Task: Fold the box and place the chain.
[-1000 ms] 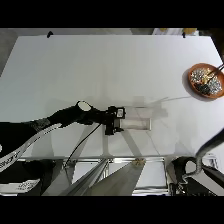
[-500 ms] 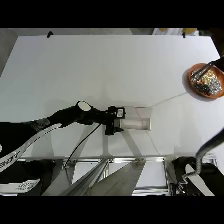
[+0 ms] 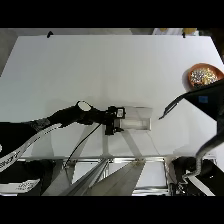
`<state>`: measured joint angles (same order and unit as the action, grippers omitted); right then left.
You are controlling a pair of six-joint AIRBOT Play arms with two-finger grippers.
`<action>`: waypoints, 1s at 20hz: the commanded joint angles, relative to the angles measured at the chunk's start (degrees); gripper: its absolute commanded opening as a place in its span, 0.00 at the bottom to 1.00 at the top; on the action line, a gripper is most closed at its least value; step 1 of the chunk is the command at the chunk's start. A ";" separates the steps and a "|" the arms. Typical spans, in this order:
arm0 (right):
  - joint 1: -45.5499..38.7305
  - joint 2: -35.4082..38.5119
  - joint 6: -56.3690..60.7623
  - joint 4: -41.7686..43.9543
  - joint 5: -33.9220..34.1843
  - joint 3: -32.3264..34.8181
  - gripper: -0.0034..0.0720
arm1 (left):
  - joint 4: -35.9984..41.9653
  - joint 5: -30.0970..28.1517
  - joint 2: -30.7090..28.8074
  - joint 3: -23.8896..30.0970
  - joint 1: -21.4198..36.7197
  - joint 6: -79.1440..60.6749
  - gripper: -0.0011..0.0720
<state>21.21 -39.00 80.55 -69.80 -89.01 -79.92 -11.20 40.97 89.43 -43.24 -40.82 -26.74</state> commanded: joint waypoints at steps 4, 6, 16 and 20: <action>2.29 0.31 -4.07 0.17 6.75 15.06 0.07 | 0.00 0.00 0.02 -0.04 0.00 0.00 0.33; 2.29 0.28 -5.66 3.17 12.28 21.57 0.07 | 0.00 0.00 0.02 -0.04 0.00 -0.02 0.33; 2.29 -3.63 -9.07 4.72 29.44 40.68 0.07 | 0.00 0.00 0.02 -0.04 0.00 0.00 0.33; 2.29 -6.84 -9.07 6.47 33.05 46.99 0.07 | 0.00 0.00 0.02 -0.04 0.00 0.00 0.33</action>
<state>23.44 -43.79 71.72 -64.47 -59.16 -37.21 -11.20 40.97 89.43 -43.24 -40.84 -26.74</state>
